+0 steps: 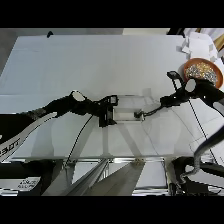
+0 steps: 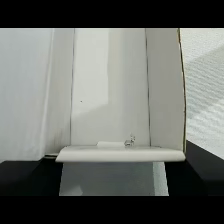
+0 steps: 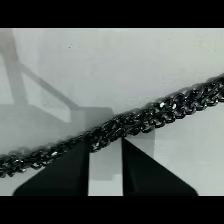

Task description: Fold the box and place the chain.

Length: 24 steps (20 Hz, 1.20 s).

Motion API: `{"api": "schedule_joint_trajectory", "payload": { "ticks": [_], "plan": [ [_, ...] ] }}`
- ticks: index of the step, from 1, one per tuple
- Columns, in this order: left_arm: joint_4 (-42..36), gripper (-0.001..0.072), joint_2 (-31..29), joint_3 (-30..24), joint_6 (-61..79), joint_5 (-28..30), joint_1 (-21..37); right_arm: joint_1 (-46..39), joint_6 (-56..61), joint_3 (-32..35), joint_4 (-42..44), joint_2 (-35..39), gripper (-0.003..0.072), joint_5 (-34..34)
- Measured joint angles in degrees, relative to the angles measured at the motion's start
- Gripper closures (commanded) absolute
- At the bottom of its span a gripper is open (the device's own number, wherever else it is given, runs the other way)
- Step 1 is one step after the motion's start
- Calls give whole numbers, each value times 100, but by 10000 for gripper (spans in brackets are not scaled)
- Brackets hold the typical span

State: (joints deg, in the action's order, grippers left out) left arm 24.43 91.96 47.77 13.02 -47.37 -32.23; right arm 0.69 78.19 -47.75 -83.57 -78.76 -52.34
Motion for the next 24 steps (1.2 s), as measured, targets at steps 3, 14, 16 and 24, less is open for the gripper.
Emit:
{"api": "schedule_joint_trajectory", "payload": {
  "ticks": [3, 14, 16, 24],
  "plan": [
    [2, 457, 0, 0, 0, 2, 0, 0, -2, 0, -4, -15, 641, 22],
    [2, 457, 0, 0, 0, 0, 0, 2, -15, 11, 52, 470, 679, -343],
    [2, 457, 0, 0, 0, 2, 0, 0, -63, 9, 205, 817, 679, -446],
    [2, 457, 0, 0, 0, 0, 0, 326, -455, 13, 813, 2728, 679, -778]
  ]
}}
